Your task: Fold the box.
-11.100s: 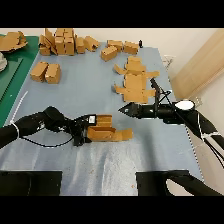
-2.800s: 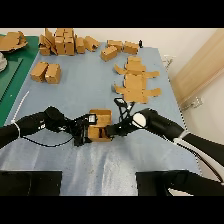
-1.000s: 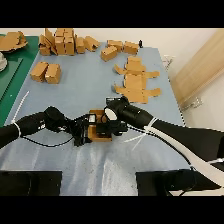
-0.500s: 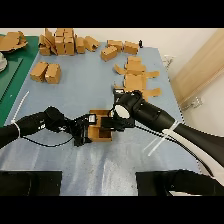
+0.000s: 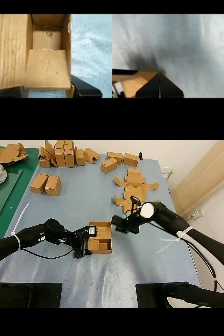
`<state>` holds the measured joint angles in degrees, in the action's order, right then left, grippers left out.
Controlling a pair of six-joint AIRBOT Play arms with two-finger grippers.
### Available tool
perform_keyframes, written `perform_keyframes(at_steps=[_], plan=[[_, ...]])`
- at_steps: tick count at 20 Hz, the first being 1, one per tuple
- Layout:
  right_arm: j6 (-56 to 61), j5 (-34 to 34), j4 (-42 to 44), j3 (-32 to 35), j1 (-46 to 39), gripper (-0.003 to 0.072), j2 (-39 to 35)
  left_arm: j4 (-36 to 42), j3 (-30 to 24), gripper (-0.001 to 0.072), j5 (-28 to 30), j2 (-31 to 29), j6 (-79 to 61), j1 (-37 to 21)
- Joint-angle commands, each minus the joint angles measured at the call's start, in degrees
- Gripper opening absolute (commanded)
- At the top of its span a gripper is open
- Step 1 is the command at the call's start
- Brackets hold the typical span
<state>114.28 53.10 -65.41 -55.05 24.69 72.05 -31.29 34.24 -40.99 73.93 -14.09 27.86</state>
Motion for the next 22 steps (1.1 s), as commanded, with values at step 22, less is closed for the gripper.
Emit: perform_keyframes(at_steps=[22], plan=[[-65.72,14.45,34.47,2.32,-0.11,-0.0001,8.81,0.0,0.0,0.0394,0.0,0.02,-0.02,0.0]])
